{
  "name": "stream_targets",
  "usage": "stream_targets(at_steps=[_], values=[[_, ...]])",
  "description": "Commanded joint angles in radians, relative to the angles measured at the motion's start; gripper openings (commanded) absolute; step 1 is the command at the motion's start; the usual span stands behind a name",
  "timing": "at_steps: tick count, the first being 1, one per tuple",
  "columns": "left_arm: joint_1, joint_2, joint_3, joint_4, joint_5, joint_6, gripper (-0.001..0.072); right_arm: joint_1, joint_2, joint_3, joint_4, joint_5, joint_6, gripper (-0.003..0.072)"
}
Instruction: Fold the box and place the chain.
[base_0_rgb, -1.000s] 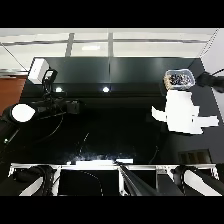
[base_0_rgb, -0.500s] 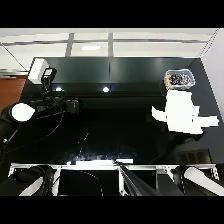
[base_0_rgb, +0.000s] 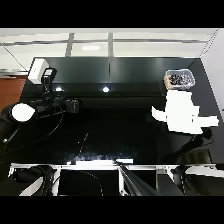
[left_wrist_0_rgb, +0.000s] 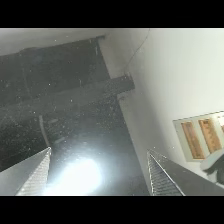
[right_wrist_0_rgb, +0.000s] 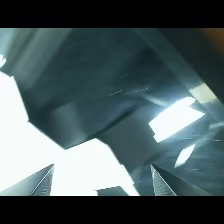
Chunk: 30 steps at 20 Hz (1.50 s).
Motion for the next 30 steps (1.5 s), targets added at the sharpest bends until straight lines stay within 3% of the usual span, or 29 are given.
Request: stream_targets(at_steps=[1, 5, 9, 10, 11, 12, 13, 14, 21, 25, 27, 30], values=[[0.0, 0.0, 0.001, 0.0, 0.0, 0.0, 0.0706, 0.015, -0.11, 0.019, 0.061, 0.124, -0.121, 0.072], [0.0, 0.0, 0.001, -0.001, 0.0, 0.0, 0.0705, 0.07, -0.175, 0.031, 0.058, 0.146, -0.175, 0.072], [0.0, 0.0, 0.001, -0.004, -0.001, 0.0, 0.0706, 0.105, -0.184, 0.032, -0.085, 0.169, -0.17, 0.072], [0.0, 0.0, 0.001, -0.004, 0.0, 0.0, 0.0706, 0.11, -0.184, 0.032, -0.102, 0.182, -0.169, 0.0532], [0.0, 0.0, 0.001, -0.004, -0.001, 0.0, 0.0706, 0.11, -0.184, 0.032, -0.099, 0.19, -0.16, 0.0431], [0.0, 0.0, 0.001, -0.004, 0.0, 0.0, 0.0706, 0.11, -0.182, 0.032, -0.093, 0.198, -0.158, 0.0381], [0.0, 0.0, 0.001, -0.004, -0.001, 0.0, 0.0706, 0.113, -0.177, 0.032, -0.089, 0.216, -0.158, 0.0153], [0.0, 0.0, 0.001, -0.004, -0.001, 0.0, 0.0706, 0.121, -0.169, 0.031, -0.089, 0.234, -0.162, 0.0026], [0.0, 0.0, 0.001, -0.004, -0.001, 0.001, 0.0705, 0.254, -0.052, -0.11, 0.167, 0.277, -0.212, 0.0013], [0.0, 0.0, 0.001, -0.003, -0.004, 0.001, 0.0705, 0.451, -0.018, -0.201, 0.364, 0.27, -0.211, 0.0013], [0.0, 0.0, 0.0, -0.003, -0.007, 0.001, 0.0705, 0.571, 0.023, -0.222, 0.442, 0.206, -0.212, 0.0014], [0.0, 0.0, 0.0, -0.003, -0.008, 0.001, 0.0705, 0.753, 0.15, -0.273, 0.45, -0.057, -0.175, 0.0013]])
